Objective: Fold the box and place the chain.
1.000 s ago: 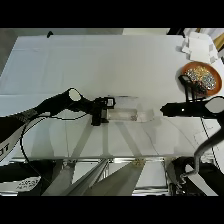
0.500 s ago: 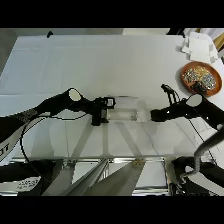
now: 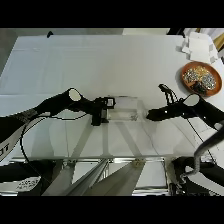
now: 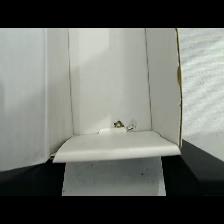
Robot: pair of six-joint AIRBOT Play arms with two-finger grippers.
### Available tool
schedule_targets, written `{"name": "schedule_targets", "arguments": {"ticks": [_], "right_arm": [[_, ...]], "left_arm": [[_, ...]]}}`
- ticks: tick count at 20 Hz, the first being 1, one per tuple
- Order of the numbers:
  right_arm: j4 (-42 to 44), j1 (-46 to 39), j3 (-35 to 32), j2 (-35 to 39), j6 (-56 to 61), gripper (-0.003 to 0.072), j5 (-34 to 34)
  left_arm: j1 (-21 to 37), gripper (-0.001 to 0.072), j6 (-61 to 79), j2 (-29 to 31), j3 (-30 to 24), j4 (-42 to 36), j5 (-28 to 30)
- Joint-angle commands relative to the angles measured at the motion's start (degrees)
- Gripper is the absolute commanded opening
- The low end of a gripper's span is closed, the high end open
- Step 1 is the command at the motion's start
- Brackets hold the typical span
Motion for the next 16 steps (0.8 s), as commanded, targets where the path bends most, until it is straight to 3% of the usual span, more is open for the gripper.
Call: {"name": "schedule_targets", "arguments": {"ticks": [1,11,16], "right_arm": [[-4.2,-0.2,0.0,0.4,2.7,0.0015,-0.9],[2.3,-0.5,0.0,-4.7,-0.2,0.0015,-1.6],[6.4,-0.5,0.0,-3.4,-3.3,0.0015,-0.7]], "left_arm": [[0.0,0.0009,0.0,0.0,0.0,0.0,0.0],[0.0,0.0009,0.0,0.0,0.0,0.0,0.0],[0.0,0.0009,0.0,0.0,0.0,0.0,0.0]]}}
